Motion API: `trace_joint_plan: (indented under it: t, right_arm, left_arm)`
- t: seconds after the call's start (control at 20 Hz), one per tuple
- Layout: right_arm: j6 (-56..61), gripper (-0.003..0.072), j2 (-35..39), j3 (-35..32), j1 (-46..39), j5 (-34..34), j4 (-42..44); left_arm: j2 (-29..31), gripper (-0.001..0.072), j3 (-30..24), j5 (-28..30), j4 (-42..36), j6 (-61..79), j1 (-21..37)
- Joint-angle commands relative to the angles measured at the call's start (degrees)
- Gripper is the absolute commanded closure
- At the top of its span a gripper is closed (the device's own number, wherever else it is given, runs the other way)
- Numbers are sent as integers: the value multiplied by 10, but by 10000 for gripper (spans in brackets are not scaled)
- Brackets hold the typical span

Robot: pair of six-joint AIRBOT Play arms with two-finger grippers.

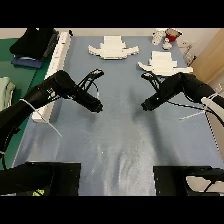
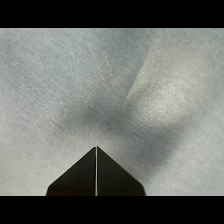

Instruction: Fold the box.

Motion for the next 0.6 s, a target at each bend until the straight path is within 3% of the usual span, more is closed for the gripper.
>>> trace_joint_plan:
  t: [0.0, 0.15, 0.35, 0.4, 0.5, 0.55]
  right_arm:
    - [13, 683, -1, 1, 0, 17, 45]
    - [80, 683, -1, 1, 0, 8, 134]
    - [222, 682, -1, 9, -7, 29, 113]
    - [252, 652, -5, 29, -23, 36, 87]
    - [295, 408, -23, 98, -80, 33, 28]
    - [301, 379, -36, 141, -119, 30, 7]
  left_arm:
    - [0, 697, 0, 0, 0, 0, 0]
    - [0, 697, 0, 0, 0, 0, 0]
    - [0, 697, 0, 0, 0, 0, 0]
    - [0, 697, 0, 0, 0, 0, 0]
    - [0, 697, 0, 2, 0, 0, 0]
    - [0, 697, 0, 8, 0, 0, 0]
